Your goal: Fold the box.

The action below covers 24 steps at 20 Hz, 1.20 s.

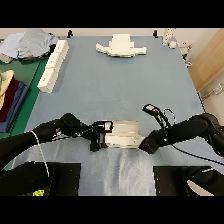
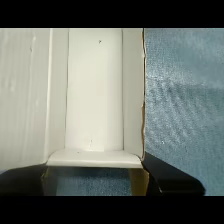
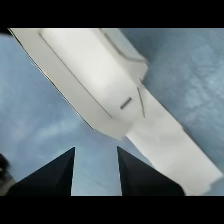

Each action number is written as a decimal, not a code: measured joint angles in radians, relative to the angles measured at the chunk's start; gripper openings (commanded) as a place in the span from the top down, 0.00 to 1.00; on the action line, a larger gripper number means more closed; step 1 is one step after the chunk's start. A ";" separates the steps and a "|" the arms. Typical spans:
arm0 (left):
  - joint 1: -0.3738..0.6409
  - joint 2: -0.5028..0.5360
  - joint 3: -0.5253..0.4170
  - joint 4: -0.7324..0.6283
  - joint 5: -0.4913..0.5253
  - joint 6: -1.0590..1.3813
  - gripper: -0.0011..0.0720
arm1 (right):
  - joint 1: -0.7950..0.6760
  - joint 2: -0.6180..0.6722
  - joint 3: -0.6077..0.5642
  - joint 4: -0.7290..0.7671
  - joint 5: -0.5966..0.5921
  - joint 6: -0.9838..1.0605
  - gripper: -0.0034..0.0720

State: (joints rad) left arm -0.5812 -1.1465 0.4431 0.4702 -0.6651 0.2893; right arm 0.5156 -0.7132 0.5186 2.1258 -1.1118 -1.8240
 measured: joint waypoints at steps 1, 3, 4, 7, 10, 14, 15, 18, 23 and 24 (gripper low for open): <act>0.000 0.000 0.000 0.000 0.000 0.000 0.27 | 0.012 -0.005 0.001 0.050 0.068 0.062 0.67; 0.000 0.000 0.000 0.000 0.000 0.000 0.27 | 0.035 -0.032 0.003 0.121 0.246 0.181 0.67; 0.000 0.000 0.000 0.000 0.000 0.000 0.27 | 0.042 -0.054 0.004 0.142 0.337 0.230 0.67; 0.000 0.000 0.000 0.000 0.000 -0.001 0.27 | 0.050 -0.143 0.009 0.172 0.518 0.307 0.67; 0.000 0.000 0.000 0.000 0.000 -0.001 0.27 | 0.053 -0.252 0.013 0.184 0.603 0.340 0.67; 0.000 0.000 0.000 0.000 0.000 -0.001 0.27 | 0.063 -0.356 0.014 0.190 0.642 0.351 0.67; 0.000 0.000 0.000 0.000 0.000 -0.001 0.27 | 0.065 -0.370 0.014 0.190 0.645 0.352 0.67; 0.000 0.000 0.000 0.000 0.000 0.000 0.27 | 0.069 -0.394 0.014 0.186 0.656 0.354 0.67; 0.000 0.000 0.000 0.000 0.000 0.000 0.27 | 0.071 -0.406 0.015 0.183 0.659 0.356 0.67; 0.000 0.000 0.000 0.000 0.000 0.000 0.27 | 0.071 -0.407 0.015 0.182 0.659 0.356 0.67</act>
State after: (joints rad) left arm -0.5812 -1.1465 0.4431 0.4702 -0.6647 0.2893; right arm 0.5869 -1.1198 0.5335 2.3077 -0.4530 -1.4685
